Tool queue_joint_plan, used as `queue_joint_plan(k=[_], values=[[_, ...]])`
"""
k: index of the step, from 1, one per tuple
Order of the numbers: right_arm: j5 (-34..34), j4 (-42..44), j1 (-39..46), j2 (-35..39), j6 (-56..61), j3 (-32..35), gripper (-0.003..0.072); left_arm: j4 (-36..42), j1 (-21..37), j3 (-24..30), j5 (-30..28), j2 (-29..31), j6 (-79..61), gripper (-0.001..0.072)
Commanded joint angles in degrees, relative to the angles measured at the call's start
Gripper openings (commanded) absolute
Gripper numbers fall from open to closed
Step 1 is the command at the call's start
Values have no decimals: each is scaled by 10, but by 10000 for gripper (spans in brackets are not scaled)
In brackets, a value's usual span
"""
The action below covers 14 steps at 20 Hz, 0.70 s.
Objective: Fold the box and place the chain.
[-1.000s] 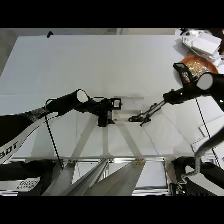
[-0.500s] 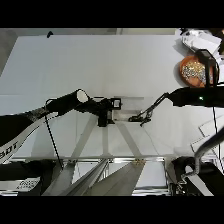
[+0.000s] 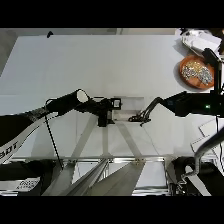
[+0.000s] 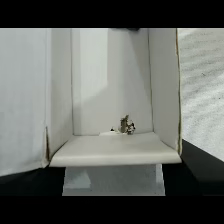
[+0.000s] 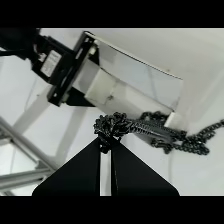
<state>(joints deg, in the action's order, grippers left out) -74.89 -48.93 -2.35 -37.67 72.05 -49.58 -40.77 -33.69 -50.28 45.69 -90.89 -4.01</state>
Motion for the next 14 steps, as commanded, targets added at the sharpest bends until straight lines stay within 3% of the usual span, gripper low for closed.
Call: queue_joint_plan(k=[1, 5, 10, 14], values=[[4, 27, -1, 2, -6, 0, 14, 0, 0, 0, 0, 0, 0, 133], [52, 21, -58, 2, -5, 0, 14, 0, 0, 0, 0, 0, 0, 133], [90, -65, -150, -25, 33, 1, 14, 0, 0, 0, 0, 0, 0, 133], [152, -68, -199, -65, 33, 40, 14, 0, 0, 0, 0, 0, 0, 133]])
